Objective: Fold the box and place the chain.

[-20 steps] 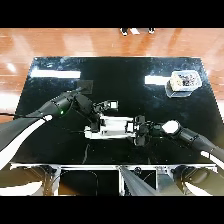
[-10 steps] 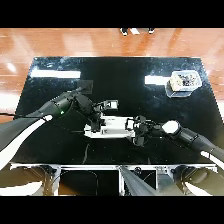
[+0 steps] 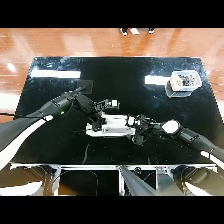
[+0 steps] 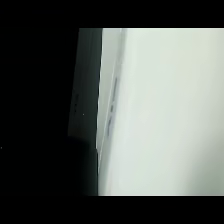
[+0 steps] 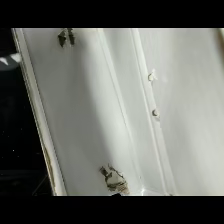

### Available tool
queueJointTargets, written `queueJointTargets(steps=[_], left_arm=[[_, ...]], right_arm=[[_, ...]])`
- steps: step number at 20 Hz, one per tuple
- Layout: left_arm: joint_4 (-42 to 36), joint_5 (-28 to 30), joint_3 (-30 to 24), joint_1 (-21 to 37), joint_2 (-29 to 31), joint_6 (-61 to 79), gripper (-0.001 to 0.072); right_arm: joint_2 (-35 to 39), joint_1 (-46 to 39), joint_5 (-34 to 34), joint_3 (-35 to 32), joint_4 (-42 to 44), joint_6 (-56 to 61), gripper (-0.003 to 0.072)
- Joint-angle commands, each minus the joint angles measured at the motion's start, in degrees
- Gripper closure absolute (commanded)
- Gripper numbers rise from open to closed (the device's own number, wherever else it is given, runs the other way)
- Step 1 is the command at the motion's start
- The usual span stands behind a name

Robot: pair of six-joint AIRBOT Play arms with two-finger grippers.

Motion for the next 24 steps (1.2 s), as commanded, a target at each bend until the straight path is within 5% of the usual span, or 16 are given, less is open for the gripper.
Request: queueJointTargets(steps=[1, 24], left_arm=[[0.11, -1.11, 0.07, 0.02, 0.04, -0.04, 0.0690], [-1.53, 1.55, 0.07, -0.02, 0.02, -0.94, 0.0691]], right_arm=[[0.04, 0.04, 1.97, 0.00, -2.84, 0.11, 0.0016], [0.02, 0.04, 2.36, 0.00, -2.73, 0.13, 0.0017]])
